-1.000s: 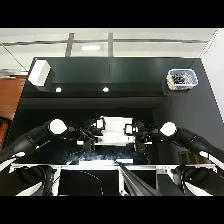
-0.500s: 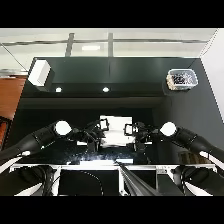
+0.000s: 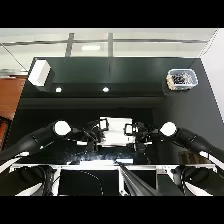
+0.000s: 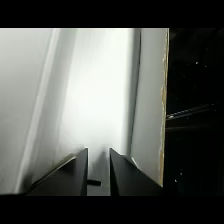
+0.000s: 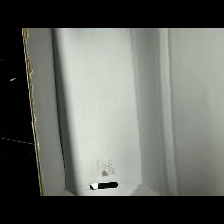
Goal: Fold the box and place the chain.
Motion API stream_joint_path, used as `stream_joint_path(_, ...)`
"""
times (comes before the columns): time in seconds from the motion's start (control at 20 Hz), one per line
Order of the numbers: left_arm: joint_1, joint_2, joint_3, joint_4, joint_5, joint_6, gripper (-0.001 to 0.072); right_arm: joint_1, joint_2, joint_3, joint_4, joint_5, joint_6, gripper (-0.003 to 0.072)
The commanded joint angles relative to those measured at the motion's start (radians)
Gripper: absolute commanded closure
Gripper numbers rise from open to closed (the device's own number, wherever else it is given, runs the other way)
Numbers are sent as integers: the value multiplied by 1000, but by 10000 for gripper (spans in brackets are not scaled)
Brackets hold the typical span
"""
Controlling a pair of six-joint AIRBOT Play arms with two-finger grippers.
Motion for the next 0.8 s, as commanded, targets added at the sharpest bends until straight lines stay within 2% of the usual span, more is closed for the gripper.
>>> stream_joint_path(0.0, 75, 98, 7, 231, -30, -229, 545, 1, -1, 0, -1, 0, -2, 204)
stream_joint_path(0.05, 120, 150, 7, 320, -60, -307, 547, 1, -1, 0, -1, 0, -2, 204)
stream_joint_path(0.1, 174, 204, 7, 406, -98, -400, 594, 1, -1, 0, -1, 0, -2, 204)
stream_joint_path(0.15, 246, 258, 7, 486, -139, -544, 677, 1, -1, 0, -1, 0, -2, 204)
stream_joint_path(0.25, 423, 324, 4, 576, -198, -934, 676, 1, -1, 0, -1, 0, -2, 204)
stream_joint_path(0.35, 613, 322, -20, 524, -298, -1206, 676, 1, -1, 0, -2, 0, -2, 204)
stream_joint_path(0.45, 752, 288, -71, 384, -395, -1218, 676, 1, -1, 0, -1, 0, -2, 204)
stream_joint_path(0.5, 797, 270, -102, 305, -390, -1216, 676, 1, -1, 0, -2, 0, -2, 204)
stream_joint_path(0.6, 831, 235, -143, 200, -377, -1216, 676, 1, -1, 0, -1, 0, -2, 204)
stream_joint_path(0.75, 814, 173, -182, 130, -392, -1180, 675, 1, -1, 0, -2, 0, -2, 204)
